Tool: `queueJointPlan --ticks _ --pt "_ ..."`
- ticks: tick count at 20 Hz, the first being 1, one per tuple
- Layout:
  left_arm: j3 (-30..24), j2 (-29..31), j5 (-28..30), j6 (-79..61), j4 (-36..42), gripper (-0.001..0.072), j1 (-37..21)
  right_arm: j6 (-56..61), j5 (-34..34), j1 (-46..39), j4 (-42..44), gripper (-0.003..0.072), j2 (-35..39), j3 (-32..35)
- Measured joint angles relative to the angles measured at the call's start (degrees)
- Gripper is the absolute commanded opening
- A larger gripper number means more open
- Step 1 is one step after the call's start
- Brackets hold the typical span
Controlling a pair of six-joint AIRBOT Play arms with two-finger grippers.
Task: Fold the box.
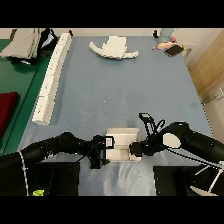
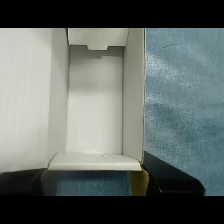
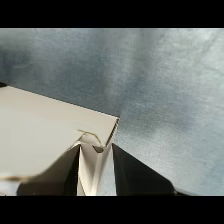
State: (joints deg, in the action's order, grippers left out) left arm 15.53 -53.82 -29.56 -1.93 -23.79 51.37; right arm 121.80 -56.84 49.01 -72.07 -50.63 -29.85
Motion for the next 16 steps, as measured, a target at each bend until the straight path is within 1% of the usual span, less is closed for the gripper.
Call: queueJointPlan --ticks 8,16 --pt "0.00 0.02 0.02 -0.15 -0.02 0.0407 0.00 3.19 0.04 0.63 -0.79 0.0303 -1.11 -0.83" --pt "0.00 0.00 -0.13 -0.20 0.00 0.0407 0.00 13.55 -3.28 1.75 -5.95 0.0303 -1.14 -1.11"
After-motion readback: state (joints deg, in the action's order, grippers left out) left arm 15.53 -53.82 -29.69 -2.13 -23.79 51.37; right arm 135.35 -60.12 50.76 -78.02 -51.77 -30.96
